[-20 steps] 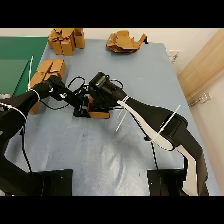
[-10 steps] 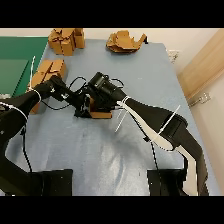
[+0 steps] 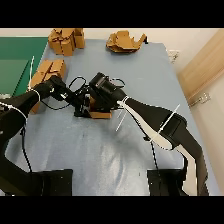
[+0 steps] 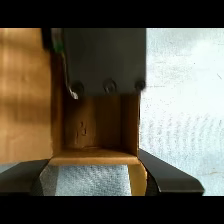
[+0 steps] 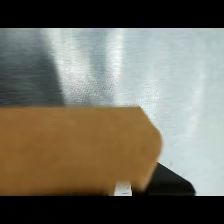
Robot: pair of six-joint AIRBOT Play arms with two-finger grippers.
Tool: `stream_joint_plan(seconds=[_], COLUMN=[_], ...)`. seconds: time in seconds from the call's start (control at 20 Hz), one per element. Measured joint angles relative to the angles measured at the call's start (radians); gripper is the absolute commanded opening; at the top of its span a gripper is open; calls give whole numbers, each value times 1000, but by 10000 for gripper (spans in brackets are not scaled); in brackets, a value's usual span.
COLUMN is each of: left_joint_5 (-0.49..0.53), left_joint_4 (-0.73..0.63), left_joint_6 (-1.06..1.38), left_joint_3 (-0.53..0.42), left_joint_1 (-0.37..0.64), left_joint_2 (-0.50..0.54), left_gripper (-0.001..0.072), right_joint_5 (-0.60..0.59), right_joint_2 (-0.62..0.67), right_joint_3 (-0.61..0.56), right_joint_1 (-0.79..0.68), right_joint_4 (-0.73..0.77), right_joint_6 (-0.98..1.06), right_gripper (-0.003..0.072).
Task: Fold the box.
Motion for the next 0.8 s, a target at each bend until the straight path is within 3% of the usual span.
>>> stream_joint_plan(seconds=[0.4, 0.7, 0.75, 0.8], left_joint_5=[-1, -1, -1, -1], left_joint_4=[0, -1, -1, 0], left_joint_6=[-1, -2, -2, -2], left_joint_3=[0, 0, 0, 0], left_joint_1=[0, 0, 0, 0], left_joint_2=[0, 0, 0, 0], left_gripper=[283, 283, 283, 283], right_joint_5=[84, 32, 27, 21], right_joint_2=[74, 167, 189, 210], right_joint_3=[1, -8, -11, -16], right_joint_1=[-38, -97, -108, -119], right_joint_4=[125, 124, 130, 143], right_joint_6=[-43, -154, -185, -214], right_gripper=[429, 429, 413, 325])
